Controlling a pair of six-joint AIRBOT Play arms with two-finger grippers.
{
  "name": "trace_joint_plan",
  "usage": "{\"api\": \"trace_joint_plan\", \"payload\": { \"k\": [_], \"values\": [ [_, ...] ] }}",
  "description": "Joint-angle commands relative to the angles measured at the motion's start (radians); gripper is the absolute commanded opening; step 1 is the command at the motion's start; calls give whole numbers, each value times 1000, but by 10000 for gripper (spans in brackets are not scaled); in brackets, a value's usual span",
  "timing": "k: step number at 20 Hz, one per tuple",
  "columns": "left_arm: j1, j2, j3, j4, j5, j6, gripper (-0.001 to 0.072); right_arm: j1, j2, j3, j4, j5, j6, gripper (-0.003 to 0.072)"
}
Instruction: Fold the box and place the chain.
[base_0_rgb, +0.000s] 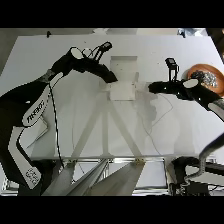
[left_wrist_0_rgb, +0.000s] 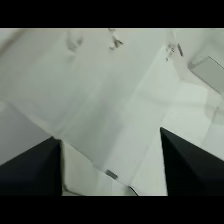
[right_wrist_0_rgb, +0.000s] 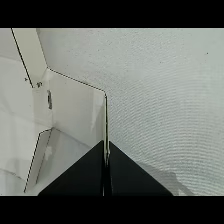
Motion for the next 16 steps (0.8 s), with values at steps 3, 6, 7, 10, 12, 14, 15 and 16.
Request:
{"api": "trace_joint_plan", "payload": {
  "k": [3,6,7,10,12,14,15,16],
  "values": [
    [0,-2,1,-11,-69,91,439,1,0,-1,0,0,0,17],
    [0,-2,1,-68,-57,143,305,1,0,-1,0,0,0,17],
    [0,-2,1,-78,-51,165,249,1,0,-1,0,0,0,17],
    [0,-2,1,-81,-27,184,5,1,0,-1,0,0,0,17],
    [0,-2,1,-81,-24,183,12,1,0,-1,0,0,0,17],
    [0,-2,1,-81,-24,183,12,1,0,-1,0,0,0,17],
    [0,-2,1,-81,-24,183,12,1,0,-1,0,0,0,17],
    [0,-2,1,-81,-24,183,12,1,0,-1,0,0,0,17]
  ]
}}
